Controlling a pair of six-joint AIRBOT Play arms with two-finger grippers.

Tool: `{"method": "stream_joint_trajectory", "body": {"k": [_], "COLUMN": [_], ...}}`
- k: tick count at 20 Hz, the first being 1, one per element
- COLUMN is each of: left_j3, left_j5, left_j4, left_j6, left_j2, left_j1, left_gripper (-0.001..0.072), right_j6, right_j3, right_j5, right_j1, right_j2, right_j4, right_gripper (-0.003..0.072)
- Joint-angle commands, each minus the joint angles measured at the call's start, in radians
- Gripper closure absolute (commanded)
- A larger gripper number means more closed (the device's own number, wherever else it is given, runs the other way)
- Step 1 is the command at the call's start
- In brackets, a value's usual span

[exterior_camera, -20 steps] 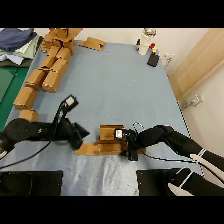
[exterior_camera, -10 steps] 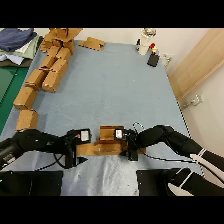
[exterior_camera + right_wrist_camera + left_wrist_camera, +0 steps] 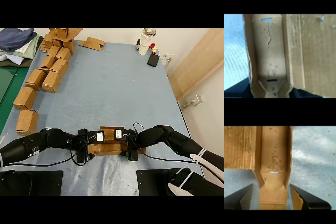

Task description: Fold the box.

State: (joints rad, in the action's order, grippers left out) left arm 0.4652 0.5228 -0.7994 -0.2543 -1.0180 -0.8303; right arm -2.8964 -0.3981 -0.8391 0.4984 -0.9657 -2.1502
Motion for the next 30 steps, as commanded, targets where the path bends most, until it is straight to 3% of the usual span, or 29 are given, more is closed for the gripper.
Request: {"method": "stream_joint_trajectory", "body": {"k": [1,2,4,6,8,9,10,16,20,22,29,30], "left_j3": [0.012,0.016,0.032,0.042,0.043,0.043,0.043,0.043,0.043,0.043,0.043,0.043], "left_j5": [-0.027,-0.026,-0.025,-0.033,-0.035,-0.034,-0.035,-0.128,-0.136,-0.136,-0.109,-0.107], "left_j4": [-0.001,-0.001,-0.001,-0.001,0.004,0.008,0.024,0.075,0.083,0.083,0.086,0.086], "left_j6": [-0.004,-0.004,0.007,0.008,0.008,0.008,0.013,0.035,0.035,0.034,0.034,0.033], "left_j2": [-0.029,-0.03,-0.03,-0.031,-0.031,-0.031,-0.031,-0.031,-0.047,-0.048,-0.048,-0.048], "left_j1": [-0.005,-0.006,-0.016,-0.033,-0.042,-0.043,-0.043,-0.069,-0.08,-0.08,-0.08,-0.08], "left_gripper": [0.0025,0.0035,0.0393,0.0501,0.0505,0.0649,0.0679,0.0678,0.065,0.0189,0.0172,0.0239], "right_j6": [0.0,0.0,0.0,0.0,0.0,0.0,0.0,0.0,0.0,0.0,0.0,0.0], "right_j3": [-0.001,-0.001,-0.001,-0.001,-0.001,-0.001,-0.001,0.0,0.0,0.0,0.0,-0.001], "right_j5": [0.0,0.0,0.0,0.0,0.0,0.0,0.0,0.0,0.0,0.0,0.0,0.0], "right_j1": [0.0,0.0,0.0,0.0,0.0,0.0,0.0,0.0,0.0,0.0,0.0,0.0], "right_j2": [0.001,0.001,0.001,0.001,0.001,0.001,0.001,0.001,0.001,0.001,0.001,0.001], "right_j4": [0.0,0.0,0.0,0.0,0.0,0.0,0.0,0.0,0.0,0.0,0.0,0.001], "right_gripper": [0.0196,0.0197,0.0196,0.0196,0.0196,0.0196,0.0196,0.0196,0.0196,0.0196,0.0196,0.0196]}}
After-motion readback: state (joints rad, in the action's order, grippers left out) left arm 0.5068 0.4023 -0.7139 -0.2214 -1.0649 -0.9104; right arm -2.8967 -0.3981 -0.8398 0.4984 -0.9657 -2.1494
